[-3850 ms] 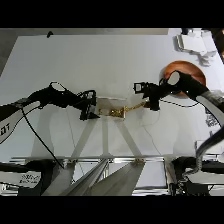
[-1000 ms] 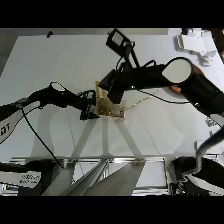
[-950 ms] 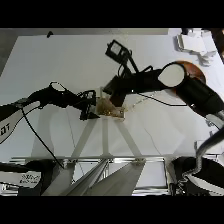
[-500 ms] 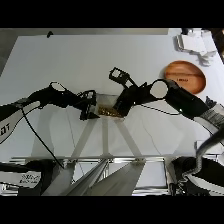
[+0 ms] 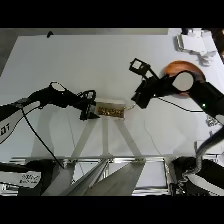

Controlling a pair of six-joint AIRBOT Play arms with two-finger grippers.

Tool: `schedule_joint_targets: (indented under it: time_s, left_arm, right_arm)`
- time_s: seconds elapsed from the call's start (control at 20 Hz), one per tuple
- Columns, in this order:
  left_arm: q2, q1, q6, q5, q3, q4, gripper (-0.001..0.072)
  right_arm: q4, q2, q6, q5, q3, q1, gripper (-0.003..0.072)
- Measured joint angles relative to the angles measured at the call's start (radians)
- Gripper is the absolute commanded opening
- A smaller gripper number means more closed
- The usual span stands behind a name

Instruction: Fold the box and place the chain.

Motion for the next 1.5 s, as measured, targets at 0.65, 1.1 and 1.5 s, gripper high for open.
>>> schedule_joint_targets:
  time_s: [0.65,1.1,1.5]
  left_arm:
    - [0.0,0.0,0.0,0.0,0.0,0.0,0.0314]
    - [0.0,0.0,0.0,0.0,0.0,0.0,0.0314]
    - [0.0,0.0,0.0,0.0,0.0,0.0,0.0314]
  right_arm:
    - [0.052,-0.328,-0.754,-0.045,0.0,-0.129,0.0398]
    - [0.065,-0.397,-0.782,-0.047,0.0,-0.127,0.0011]
    - [0.12,-0.169,-0.567,0.112,-0.001,-0.044,0.0011]
